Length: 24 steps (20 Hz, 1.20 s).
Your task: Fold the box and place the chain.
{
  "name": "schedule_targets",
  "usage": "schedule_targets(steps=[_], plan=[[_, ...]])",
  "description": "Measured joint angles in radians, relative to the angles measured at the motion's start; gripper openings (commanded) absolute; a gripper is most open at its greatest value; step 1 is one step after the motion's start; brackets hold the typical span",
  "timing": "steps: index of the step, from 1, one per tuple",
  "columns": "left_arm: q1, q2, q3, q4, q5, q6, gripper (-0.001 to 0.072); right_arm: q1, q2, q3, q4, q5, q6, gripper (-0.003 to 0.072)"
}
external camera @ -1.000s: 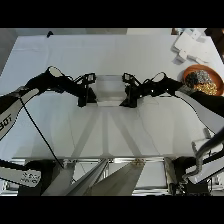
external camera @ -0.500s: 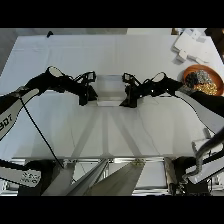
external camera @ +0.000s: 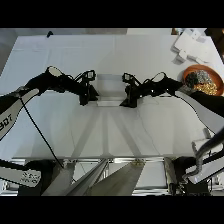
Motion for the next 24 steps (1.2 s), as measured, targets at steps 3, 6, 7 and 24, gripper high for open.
schedule_targets(steps=[3,6,7,24], plan=[[0.000,0.000,0.000,-0.002,-0.001,0.000,0.0423,0.000,0.000,0.000,0.000,0.000,0.000,0.0556],[0.000,0.000,0.000,-0.009,-0.001,0.000,0.0566,0.000,0.000,0.000,0.000,0.000,0.000,0.0556],[0.000,-0.001,0.000,-0.014,-0.002,0.000,0.0577,0.000,0.000,0.000,0.000,0.000,0.000,0.0556],[0.040,0.034,0.000,-0.045,-0.017,-0.009,0.0134,-0.001,0.000,0.000,0.000,0.000,0.000,0.0556]])
